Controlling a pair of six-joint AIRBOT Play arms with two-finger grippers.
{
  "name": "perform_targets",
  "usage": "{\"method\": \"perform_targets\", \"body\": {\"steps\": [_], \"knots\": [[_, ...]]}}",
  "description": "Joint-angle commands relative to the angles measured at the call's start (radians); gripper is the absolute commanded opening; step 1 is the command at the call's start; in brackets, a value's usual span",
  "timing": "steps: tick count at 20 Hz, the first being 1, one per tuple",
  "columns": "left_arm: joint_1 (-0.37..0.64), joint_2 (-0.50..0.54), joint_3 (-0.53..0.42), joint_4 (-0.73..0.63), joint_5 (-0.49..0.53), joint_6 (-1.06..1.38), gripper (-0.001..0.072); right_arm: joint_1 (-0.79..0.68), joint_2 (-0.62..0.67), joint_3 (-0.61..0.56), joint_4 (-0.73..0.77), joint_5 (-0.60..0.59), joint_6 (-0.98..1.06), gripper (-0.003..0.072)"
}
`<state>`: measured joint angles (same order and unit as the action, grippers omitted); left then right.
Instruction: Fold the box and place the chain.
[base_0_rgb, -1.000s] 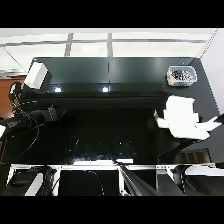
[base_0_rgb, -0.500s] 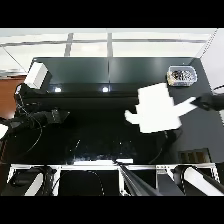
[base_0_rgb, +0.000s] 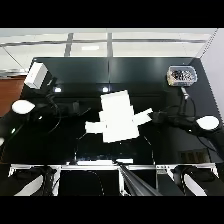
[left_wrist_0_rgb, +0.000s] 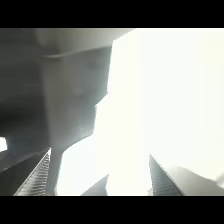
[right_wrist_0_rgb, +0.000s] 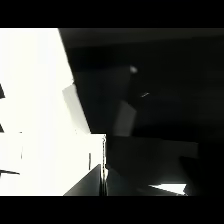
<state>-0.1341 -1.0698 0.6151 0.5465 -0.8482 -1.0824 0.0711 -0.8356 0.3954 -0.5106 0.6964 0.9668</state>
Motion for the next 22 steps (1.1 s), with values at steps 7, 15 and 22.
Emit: {"method": "perform_targets", "body": {"steps": [7,15,22], "knots": [[-0.014,-0.621,0.388,-0.158,-0.466,0.109,0.0697,0.120,0.011,-0.034,0.023,-0.098,0.009,0.0016],[-0.108,-0.729,0.484,-0.116,-0.692,0.288,0.0486,0.120,0.011,-0.034,0.023,-0.096,0.009,0.0016],[-0.157,-0.780,0.662,0.079,-0.724,0.316,0.0023,0.118,0.011,-0.034,0.016,-0.087,0.009,0.0295]]}}
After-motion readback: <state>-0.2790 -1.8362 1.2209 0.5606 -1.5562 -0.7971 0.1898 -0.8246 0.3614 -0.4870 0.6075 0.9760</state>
